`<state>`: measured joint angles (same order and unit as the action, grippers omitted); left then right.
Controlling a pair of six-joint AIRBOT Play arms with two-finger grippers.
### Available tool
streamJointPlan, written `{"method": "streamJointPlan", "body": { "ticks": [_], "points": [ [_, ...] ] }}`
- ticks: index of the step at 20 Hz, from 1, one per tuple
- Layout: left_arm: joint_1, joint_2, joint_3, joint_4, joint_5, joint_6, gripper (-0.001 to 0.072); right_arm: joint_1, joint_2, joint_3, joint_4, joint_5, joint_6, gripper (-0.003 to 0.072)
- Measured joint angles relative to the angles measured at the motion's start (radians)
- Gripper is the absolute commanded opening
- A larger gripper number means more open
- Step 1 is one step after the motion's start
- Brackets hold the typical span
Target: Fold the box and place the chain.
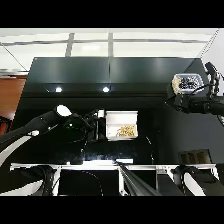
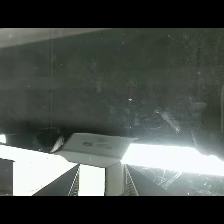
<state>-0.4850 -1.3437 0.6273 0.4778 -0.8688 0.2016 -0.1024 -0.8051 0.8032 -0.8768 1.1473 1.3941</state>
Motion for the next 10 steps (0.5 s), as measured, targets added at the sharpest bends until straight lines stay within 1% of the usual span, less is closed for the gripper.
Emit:
{"method": "streamJointPlan", "body": {
  "ticks": [4, 10],
  "points": [
    [-0.014, -0.002, 0.005, -0.022, 0.026, 0.0, 0.0707, 0.02, 0.0, -0.002, -0.01, -0.002, 0.0, 0.034],
    [-0.041, -0.005, 0.011, -0.032, 0.069, 0.002, 0.0707, 0.089, -0.006, -0.016, -0.027, -0.05, 0.0, 0.034]
  ]
}}
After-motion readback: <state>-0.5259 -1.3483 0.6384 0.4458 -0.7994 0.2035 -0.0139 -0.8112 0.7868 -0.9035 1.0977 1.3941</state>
